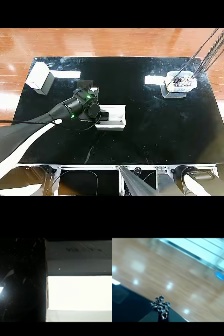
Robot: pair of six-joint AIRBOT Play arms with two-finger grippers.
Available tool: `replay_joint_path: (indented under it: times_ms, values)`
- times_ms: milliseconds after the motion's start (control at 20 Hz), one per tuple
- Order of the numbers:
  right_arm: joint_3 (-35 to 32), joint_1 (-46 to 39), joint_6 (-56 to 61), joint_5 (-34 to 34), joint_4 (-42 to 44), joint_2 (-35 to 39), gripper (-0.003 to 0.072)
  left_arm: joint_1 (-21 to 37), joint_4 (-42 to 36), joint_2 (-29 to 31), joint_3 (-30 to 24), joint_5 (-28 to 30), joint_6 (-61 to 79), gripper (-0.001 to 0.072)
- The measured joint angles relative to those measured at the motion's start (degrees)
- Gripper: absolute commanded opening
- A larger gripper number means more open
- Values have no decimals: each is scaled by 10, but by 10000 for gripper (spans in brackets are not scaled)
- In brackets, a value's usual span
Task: Fold the box and place the chain.
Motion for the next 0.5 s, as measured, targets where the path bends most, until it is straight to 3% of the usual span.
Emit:
replay_joint_path:
  times_ms: [250,500]
  values:
    - [-17,117,29,70,25,36,19,0,0,0,0,0,0,21]
    - [-116,214,38,71,111,40,19,0,0,0,0,0,0,21]
